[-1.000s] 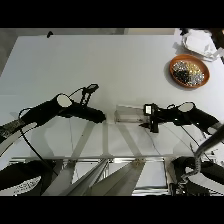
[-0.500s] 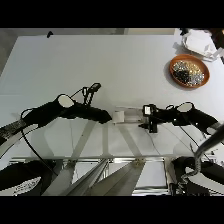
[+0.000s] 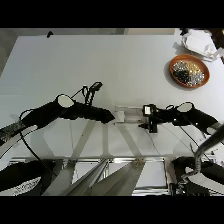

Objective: Fold the box and place the chain.

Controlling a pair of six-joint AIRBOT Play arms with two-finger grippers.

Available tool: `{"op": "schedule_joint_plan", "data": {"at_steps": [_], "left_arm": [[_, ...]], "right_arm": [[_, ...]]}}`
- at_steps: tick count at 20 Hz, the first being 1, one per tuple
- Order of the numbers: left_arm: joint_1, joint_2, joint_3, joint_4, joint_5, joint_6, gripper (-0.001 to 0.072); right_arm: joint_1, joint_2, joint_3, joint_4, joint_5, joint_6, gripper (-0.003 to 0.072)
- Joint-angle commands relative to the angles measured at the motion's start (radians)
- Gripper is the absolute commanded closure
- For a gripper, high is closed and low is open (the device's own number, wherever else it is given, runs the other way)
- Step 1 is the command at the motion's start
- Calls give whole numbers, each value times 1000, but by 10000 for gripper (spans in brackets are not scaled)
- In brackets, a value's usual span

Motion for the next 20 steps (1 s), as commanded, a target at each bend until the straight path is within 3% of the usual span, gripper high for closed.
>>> {"op": "schedule_joint_plan", "data": {"at_steps": [1,6,8,15,20], "left_arm": [[-2,4,0,-7,2,3,499],[-18,3,1,-7,13,-2,498],[-37,-4,14,1,28,-32,436],[-77,-31,126,335,20,-380,432],[-141,-56,156,372,31,-453,432]], "right_arm": [[0,1,0,0,1,0,276],[0,1,0,0,1,0,276],[0,1,0,0,1,0,276],[0,1,0,0,1,0,276],[0,1,0,0,1,0,276]]}}
